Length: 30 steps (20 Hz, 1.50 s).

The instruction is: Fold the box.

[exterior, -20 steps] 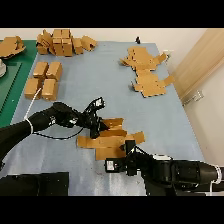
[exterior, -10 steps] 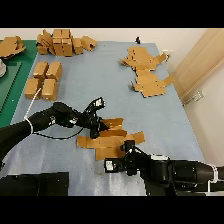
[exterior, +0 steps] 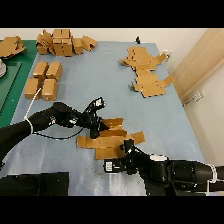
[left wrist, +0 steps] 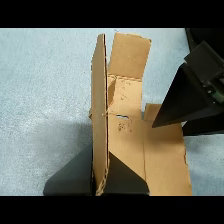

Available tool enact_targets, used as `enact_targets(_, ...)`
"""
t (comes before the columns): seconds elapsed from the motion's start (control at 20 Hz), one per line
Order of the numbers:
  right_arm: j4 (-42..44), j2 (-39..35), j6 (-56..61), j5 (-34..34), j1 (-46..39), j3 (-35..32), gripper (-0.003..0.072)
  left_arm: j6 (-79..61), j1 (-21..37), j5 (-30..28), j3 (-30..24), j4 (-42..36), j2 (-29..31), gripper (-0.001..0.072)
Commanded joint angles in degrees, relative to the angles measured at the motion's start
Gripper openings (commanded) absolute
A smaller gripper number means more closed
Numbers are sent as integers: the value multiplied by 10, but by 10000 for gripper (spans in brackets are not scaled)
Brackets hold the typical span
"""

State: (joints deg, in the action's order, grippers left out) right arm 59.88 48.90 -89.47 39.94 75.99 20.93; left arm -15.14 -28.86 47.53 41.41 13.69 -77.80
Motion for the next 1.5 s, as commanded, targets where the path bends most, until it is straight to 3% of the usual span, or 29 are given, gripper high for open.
enact_targets(0.0, -7, -5, 2, 0, 0, 7, 507, 0, 0, 0, 1, 0, 0, 13)
enact_targets(0.45, -9, -21, 6, -4, -6, 23, 509, 0, 0, 0, 1, 0, 0, 13)
enact_targets(0.55, 5, -14, 6, -8, -8, 22, 573, 0, 0, 0, 1, 0, 0, 13)
enact_targets(0.6, 14, -12, 6, -17, -17, 20, 715, 0, 0, 0, 1, 0, 0, 13)
enact_targets(0.85, 82, -18, 4, -54, -100, 21, 714, 0, 0, 0, 1, 0, 0, 13)
enact_targets(1.25, 60, -75, -6, -35, -123, 19, 714, 0, -1, 0, 1, 0, 0, 13)
enact_targets(1.45, 109, -75, -74, -96, -187, 6, 714, 0, -1, 0, 1, 0, 0, 13)
